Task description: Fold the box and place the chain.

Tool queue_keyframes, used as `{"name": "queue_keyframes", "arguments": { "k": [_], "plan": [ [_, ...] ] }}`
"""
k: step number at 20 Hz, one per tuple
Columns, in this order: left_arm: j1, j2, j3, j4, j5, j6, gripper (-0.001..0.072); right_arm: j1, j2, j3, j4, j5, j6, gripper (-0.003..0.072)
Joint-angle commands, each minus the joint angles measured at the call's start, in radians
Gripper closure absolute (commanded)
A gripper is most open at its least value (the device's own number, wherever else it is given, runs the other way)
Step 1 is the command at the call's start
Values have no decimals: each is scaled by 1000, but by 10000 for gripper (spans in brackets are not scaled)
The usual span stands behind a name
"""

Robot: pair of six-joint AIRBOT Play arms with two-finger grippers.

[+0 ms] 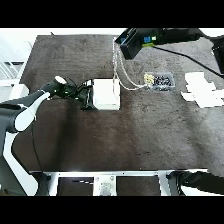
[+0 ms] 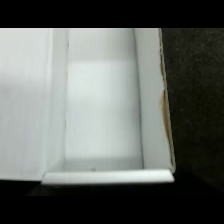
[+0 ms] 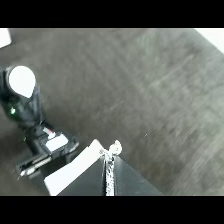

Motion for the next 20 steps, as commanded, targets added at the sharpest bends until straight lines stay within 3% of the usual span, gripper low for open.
{"name": "queue_keyframes", "arguments": {
  "k": [1, 6, 17, 18, 19, 20],
  "plan": [
    [0, 1, 1, 0, 0, 0, 222, 6, -17, -60, 3, 22, 2, 674],
    [0, 1, 1, 0, 0, 0, 222, 6, -87, -184, 84, 13, -26, 675],
    [0, 1, 1, 0, 0, 0, 222, 9, -288, -188, 147, -4, -55, 673],
    [0, 1, 1, 0, 0, 0, 222, 8, -301, -188, 145, -15, -55, 587],
    [0, 1, 1, 0, 0, 0, 222, 4, -312, -188, 137, -25, -54, 410],
    [0, 1, 1, 0, 0, 0, 222, 0, -315, -188, 126, -29, -54, 297]
  ]
}}
